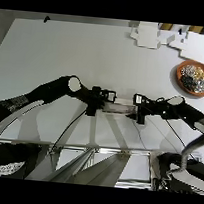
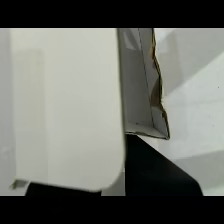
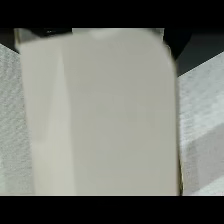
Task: Fold the box and place the chain.
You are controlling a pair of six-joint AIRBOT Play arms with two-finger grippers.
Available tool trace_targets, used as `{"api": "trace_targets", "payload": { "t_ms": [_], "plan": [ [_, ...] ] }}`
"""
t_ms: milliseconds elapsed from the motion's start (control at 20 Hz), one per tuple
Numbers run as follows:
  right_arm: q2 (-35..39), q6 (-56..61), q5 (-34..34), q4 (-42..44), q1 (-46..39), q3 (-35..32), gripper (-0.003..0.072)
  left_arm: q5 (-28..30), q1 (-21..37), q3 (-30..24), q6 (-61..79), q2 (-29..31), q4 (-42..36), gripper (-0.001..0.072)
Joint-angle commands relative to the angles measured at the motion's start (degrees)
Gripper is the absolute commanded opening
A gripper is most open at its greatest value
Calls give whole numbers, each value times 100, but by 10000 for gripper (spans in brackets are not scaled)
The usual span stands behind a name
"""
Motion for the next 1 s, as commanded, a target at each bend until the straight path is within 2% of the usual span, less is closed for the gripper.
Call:
{"api": "trace_targets", "payload": {
  "t_ms": [0,150,250,300,400,450,550,600,650,700,750,800,950],
  "plan": [
    [0,-2,2,0,7,-2,406,199,-92,-2,-15,-83,-271,131],
    [0,-2,2,0,7,-2,406,317,-212,-4,-33,-179,-409,135],
    [0,-2,0,0,7,-2,406,313,-223,-4,-70,-179,-485,178],
    [0,-2,2,0,7,-2,406,313,-223,-4,-184,-179,-476,261],
    [0,-2,2,0,7,-2,406,310,-212,-4,-474,-177,-459,359],
    [0,-2,2,0,7,-2,406,308,-201,-4,-555,-175,-459,398],
    [0,-2,2,0,7,-2,406,286,-190,-4,-717,-120,-442,413],
    [0,-2,2,0,7,-2,406,243,-166,-4,-859,-50,-382,383],
    [0,-2,2,0,7,-2,406,195,-138,-4,-1093,48,-260,262],
    [0,-2,2,0,7,-2,406,74,-81,-4,-1429,188,-52,112],
    [0,-2,2,0,7,-2,406,-96,-11,-4,-1808,352,181,27],
    [0,-2,2,0,7,-2,406,-269,66,-4,-2264,522,442,2],
    [0,-2,2,0,7,-2,406,-570,404,-4,-4717,1071,1381,2]
  ]
}}
